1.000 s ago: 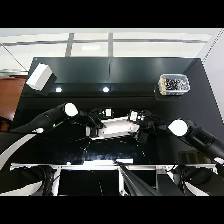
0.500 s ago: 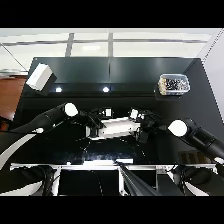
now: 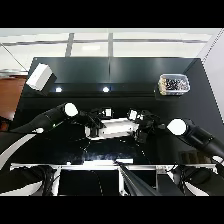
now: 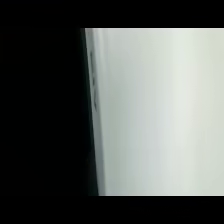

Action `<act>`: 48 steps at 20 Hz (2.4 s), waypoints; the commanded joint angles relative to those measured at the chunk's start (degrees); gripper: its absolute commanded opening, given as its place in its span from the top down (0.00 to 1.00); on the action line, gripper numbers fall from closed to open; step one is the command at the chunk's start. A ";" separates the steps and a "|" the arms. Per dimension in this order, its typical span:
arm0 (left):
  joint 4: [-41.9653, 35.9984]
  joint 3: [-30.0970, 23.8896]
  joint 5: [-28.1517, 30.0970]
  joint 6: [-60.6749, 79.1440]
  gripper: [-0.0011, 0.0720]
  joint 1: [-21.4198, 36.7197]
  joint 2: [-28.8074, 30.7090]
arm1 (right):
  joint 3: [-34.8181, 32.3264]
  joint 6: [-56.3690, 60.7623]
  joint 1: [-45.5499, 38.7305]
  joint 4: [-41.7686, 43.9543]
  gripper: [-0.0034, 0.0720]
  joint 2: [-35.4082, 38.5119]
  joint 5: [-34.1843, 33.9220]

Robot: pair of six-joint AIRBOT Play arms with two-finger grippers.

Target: Fold the box and place the chain.

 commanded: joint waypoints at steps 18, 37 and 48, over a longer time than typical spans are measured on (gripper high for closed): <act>0.55 2.14 -1.49 3.08 0.95 -0.28 0.00 | 0.81 -2.82 -1.64 -0.76 0.04 -0.07 4.96; 1.11 2.14 -1.27 3.26 0.95 -0.50 0.00 | 1.03 -10.95 -4.59 6.08 0.04 -1.18 4.20; 1.09 2.14 -1.01 3.26 0.95 -0.48 0.00 | 0.83 -15.61 -4.59 11.23 0.04 -4.46 9.35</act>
